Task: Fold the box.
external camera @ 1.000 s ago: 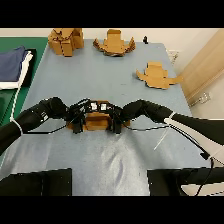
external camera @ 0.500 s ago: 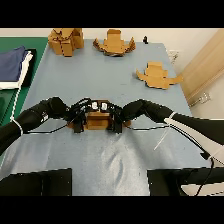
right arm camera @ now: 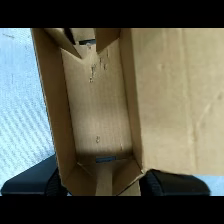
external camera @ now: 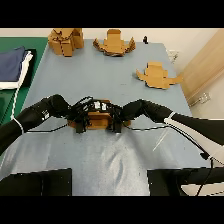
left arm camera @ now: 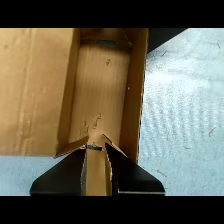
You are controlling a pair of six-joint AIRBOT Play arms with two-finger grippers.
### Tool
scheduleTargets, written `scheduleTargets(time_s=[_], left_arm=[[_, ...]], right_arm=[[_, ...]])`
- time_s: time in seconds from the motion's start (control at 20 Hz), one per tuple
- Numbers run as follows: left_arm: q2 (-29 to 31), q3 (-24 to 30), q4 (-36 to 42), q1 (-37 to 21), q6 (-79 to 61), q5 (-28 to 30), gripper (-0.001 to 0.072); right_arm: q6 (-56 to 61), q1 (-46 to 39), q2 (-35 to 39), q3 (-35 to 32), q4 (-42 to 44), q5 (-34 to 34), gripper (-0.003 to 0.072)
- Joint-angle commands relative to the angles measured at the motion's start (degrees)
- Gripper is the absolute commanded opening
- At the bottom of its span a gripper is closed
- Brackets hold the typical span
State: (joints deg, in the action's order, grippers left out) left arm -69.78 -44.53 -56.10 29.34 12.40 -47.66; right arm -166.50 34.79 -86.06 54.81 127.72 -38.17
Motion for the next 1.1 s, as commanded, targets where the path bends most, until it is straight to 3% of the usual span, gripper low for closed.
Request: scheduleTargets(time_s=[0.0, 0.35, 0.75, 0.8, 0.85, 0.9, 1.05], left_arm=[[-0.2, -0.09, -0.07, -0.04, 0.17, -0.15, 0.019], [-0.59, -0.11, 2.03, -0.04, -0.07, 6.64, 0.0189], [-1.27, -0.11, 3.89, -0.04, -2.64, 4.28, 0.0192], [-1.27, -0.11, 3.89, -0.04, -2.6, 3.69, 0.032], [-1.27, -0.11, 4.0, -0.04, -2.32, 3.74, 0.0502], [-1.27, -0.11, 4.09, -0.04, -2.34, 4.15, 0.0544], [-1.27, -0.11, 4.28, -0.04, -2.51, 5.35, 0.0542]], right_arm=[[0.0, -0.02, -0.04, 0.0, 0.09, -0.33, 0.0452], [0.0, -0.02, -0.04, -0.02, 0.09, -0.33, 0.0452], [0.0, -0.02, -0.04, -0.02, 0.09, -0.35, 0.0451], [0.0, -0.02, -0.04, 0.0, 0.09, -0.35, 0.0451], [0.0, -0.02, -0.04, -0.02, 0.09, -0.33, 0.0451], [-0.02, -0.02, -0.04, -0.02, 0.09, -0.33, 0.0451], [0.0, -0.02, -0.04, -0.02, 0.09, -0.35, 0.0442]])
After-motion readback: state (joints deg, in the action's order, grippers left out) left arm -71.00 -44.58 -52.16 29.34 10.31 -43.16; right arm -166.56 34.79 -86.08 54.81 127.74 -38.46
